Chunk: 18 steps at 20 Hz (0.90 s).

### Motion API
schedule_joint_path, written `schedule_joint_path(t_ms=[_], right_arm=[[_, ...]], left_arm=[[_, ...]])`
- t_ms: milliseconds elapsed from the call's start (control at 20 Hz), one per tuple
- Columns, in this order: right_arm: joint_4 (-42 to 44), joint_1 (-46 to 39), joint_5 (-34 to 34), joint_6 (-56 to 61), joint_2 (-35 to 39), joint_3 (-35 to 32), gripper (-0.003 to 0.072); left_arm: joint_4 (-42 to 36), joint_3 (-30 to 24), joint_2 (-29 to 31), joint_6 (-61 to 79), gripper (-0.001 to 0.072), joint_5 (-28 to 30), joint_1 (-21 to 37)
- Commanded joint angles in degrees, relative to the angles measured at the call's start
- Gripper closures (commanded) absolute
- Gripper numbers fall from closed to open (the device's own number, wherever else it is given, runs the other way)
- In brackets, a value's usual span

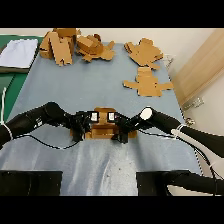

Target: Fold the box.

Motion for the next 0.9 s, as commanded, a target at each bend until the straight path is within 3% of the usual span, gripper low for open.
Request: schedule_joint_path(t_ms=[0,250,700,750,800,850], right_arm=[[0.0,0.0,0.0,0.0,0.0,0.0,0.0161],[0.0,0.0,0.0,0.0,0.0,0.0,0.0161],[0.0,0.0,0.0,0.0,0.0,0.0,0.0161],[0.0,0.0,0.0,0.0,0.0,0.0,0.0161],[0.0,0.0,0.0,0.0,0.0,0.0,0.0161],[0.0,0.0,0.0,0.0,0.0,0.0,0.0161]], left_arm=[[-0.3,0.1,-0.1,0.3,0.0647,-0.1,-1.3],[-0.3,0.1,-0.1,0.7,0.0648,5.4,-4.3],[-1.4,0.2,-0.5,0.7,0.0644,5.9,-4.5],[-2.0,0.2,-0.8,0.7,0.0568,5.9,-4.5],[-3.4,0.2,-1.1,0.7,0.0333,5.9,-4.5],[-5.2,0.2,-1.4,0.7,0.0228,5.9,-4.5]])
